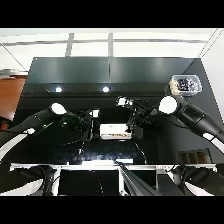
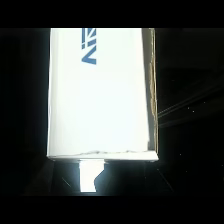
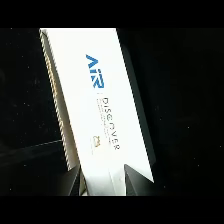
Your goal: Fold the box and place the chain.
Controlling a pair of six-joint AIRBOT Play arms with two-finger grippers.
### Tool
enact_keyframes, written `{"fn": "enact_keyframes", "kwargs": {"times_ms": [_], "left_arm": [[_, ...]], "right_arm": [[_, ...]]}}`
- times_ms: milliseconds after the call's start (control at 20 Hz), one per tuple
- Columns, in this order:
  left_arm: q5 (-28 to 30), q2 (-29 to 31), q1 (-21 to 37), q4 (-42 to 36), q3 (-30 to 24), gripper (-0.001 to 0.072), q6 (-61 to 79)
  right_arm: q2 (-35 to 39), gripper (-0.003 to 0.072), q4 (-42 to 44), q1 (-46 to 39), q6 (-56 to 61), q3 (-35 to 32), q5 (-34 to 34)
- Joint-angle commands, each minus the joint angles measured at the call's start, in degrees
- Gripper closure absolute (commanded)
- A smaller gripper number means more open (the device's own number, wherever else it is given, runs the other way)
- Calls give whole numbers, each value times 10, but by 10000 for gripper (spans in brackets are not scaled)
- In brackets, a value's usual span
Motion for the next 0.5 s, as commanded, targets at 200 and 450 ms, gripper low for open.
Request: {"fn": "enact_keyframes", "kwargs": {"times_ms": [200,450], "left_arm": [[0,0,0,0,0,316,0],[0,0,0,0,0,316,0]], "right_arm": [[-10,391,-1,10,3,-2,-2],[-16,390,0,18,3,-10,-22]]}}
